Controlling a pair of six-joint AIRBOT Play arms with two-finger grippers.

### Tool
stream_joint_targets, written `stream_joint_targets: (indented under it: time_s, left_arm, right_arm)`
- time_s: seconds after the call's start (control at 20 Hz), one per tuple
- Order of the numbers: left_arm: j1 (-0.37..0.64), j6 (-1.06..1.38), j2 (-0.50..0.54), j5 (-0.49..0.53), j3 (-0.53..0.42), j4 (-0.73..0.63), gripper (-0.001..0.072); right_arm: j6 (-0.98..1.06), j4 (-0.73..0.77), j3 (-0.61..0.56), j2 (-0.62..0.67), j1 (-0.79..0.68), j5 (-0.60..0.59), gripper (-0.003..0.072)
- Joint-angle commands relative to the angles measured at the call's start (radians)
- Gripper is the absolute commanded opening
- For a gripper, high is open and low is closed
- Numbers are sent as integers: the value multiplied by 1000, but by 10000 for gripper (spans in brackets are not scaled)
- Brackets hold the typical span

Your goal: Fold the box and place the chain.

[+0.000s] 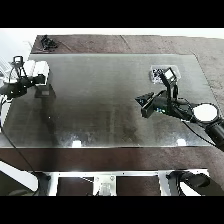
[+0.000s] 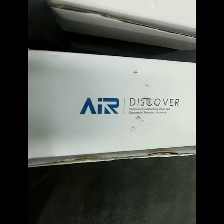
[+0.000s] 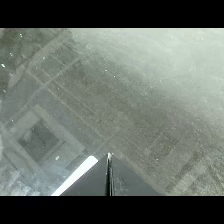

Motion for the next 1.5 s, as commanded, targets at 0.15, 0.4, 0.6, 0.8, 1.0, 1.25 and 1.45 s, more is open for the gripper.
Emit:
stream_joint_targets:
  time_s: [0.15,0.4,0.6,0.8,1.0,1.25,1.45]
  left_arm:
    - [1,-3,7,-34,2,8,720]
    - [1,5,145,-105,2,10,720]
    - [3,-14,295,-178,2,89,720]
    - [3,-40,447,-432,2,134,18]
    - [0,-66,616,-553,-36,131,15]
    - [1,-11,990,-445,-318,119,15]
    - [1,90,1317,-384,-655,40,15]
  right_arm:
    - [0,23,0,-1,1,-37,153]
    - [0,22,0,0,0,-70,193]
    - [0,23,0,1,0,-69,293]
    - [11,23,0,22,0,-77,13]
    - [46,22,0,116,1,-184,11]
    - [53,21,-29,299,1,-276,8]
    - [100,21,-158,489,0,-404,8]
